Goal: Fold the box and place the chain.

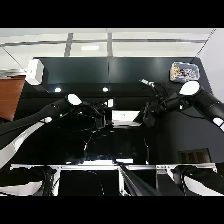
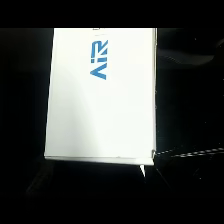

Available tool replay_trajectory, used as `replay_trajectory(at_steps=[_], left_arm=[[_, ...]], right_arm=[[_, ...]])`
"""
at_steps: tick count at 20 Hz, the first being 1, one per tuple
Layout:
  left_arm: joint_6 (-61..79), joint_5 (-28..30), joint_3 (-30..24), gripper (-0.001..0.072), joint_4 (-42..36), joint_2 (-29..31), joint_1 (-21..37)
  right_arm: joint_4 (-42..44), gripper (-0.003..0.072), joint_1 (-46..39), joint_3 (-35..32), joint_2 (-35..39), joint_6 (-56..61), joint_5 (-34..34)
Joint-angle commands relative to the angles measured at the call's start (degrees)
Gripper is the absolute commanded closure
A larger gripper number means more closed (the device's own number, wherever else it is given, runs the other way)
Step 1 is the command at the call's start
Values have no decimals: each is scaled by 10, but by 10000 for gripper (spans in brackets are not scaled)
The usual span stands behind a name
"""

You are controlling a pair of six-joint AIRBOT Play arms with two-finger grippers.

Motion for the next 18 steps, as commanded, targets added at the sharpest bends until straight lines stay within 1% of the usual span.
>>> replay_trajectory(at_steps=[1,3,5,6,8,11,15,18], left_arm=[[1,1,0,378,0,0,0],[1,1,0,378,0,0,0],[1,1,0,378,0,0,0],[1,1,0,378,0,0,0],[1,1,0,378,0,0,0],[1,1,0,378,0,0,0],[1,1,0,378,0,0,0],[1,1,0,378,0,0,0]], right_arm=[[124,672,-19,-56,1,61,-7],[185,672,-19,-79,-10,110,-73],[204,672,-17,-82,-26,163,-124],[206,672,-16,-82,-34,169,-137],[193,672,-14,-82,-47,183,-136],[151,672,-15,-82,-64,209,-145],[93,672,-14,-82,-68,239,-175],[68,672,-14,-82,-74,242,-176]])
